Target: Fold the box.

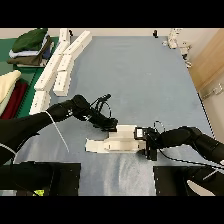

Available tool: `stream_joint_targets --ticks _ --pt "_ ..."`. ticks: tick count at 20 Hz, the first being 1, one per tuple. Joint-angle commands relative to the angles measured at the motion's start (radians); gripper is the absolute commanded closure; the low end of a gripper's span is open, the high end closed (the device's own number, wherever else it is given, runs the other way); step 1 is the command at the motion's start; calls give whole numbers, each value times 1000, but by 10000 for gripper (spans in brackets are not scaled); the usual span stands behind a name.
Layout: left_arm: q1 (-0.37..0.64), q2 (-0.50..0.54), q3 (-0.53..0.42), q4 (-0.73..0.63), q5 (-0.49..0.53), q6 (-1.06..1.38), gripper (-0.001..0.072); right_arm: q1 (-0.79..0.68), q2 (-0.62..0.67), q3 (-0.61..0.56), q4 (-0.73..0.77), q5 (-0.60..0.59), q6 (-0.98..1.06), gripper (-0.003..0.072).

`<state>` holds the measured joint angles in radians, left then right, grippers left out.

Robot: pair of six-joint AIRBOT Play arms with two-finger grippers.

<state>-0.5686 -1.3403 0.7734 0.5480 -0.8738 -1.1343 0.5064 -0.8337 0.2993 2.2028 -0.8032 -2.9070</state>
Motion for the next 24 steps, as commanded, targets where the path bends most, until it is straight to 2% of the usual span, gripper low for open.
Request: stream_joint_targets --ticks 1,5,9,14,17,20,21,22,23,24 --pt "3 8 23 -2 0 48 697 0 0 1 0 0 0 199" --pt "3 135 57 51 -5 96 698 0 0 1 0 0 0 199" --pt "-3 332 45 216 -102 94 698 0 0 1 0 0 0 198" --pt "-113 570 -80 411 -96 90 699 0 0 1 0 0 0 199" --pt "-174 664 -157 534 -98 87 698 0 0 1 0 0 0 198" --pt "-134 721 -218 547 -107 253 694 0 0 1 0 0 0 198" --pt "-103 723 -237 536 -120 352 537 0 0 1 0 0 0 198" --pt "-63 722 -262 507 -120 467 128 0 0 1 0 0 0 199" --pt "-31 722 -286 470 -113 563 46 0 0 1 0 0 0 198" --pt "-6 722 -310 429 -112 669 46 0 0 1 0 0 0 199"
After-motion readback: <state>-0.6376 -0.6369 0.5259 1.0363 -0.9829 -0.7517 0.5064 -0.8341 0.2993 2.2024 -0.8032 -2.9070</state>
